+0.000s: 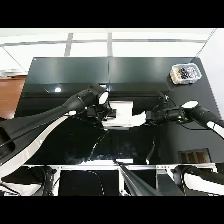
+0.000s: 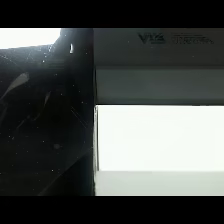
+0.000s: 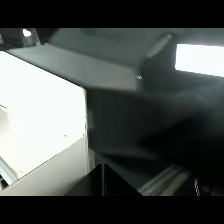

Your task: Fold the box and place the chain.

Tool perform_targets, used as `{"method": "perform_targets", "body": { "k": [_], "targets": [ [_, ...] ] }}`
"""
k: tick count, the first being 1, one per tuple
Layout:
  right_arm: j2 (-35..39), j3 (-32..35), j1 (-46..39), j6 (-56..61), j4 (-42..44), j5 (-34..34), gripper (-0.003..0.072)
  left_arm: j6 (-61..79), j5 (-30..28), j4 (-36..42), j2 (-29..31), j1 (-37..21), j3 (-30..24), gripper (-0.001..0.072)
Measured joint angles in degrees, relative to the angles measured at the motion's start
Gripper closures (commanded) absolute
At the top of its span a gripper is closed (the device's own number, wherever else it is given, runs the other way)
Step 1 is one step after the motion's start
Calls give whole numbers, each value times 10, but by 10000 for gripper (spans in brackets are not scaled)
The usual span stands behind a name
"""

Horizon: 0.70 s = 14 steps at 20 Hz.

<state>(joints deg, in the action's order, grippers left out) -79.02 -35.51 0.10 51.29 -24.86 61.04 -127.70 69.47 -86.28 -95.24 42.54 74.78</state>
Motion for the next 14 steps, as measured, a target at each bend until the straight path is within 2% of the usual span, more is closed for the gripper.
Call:
{"method": "perform_targets", "body": {
  "k": [1,2,6,7,8,9,11,14],
  "targets": [
    [0,-8,3,-1,3,8,184,0,0,0,0,0,0,682],
    [-1,-15,5,-1,4,19,117,0,0,0,0,0,0,681],
    [-2,-39,16,0,9,52,119,0,0,0,0,0,0,682],
    [-2,-44,23,5,9,56,171,0,0,0,0,0,0,682],
    [-2,-51,32,13,9,57,282,0,0,0,0,0,0,682],
    [-2,-59,42,20,8,57,347,0,0,0,0,0,0,681],
    [-2,-80,66,43,-3,51,347,0,0,0,0,0,0,682],
    [-2,-119,107,114,-65,36,347,0,1,0,0,0,0,682]
  ]
}}
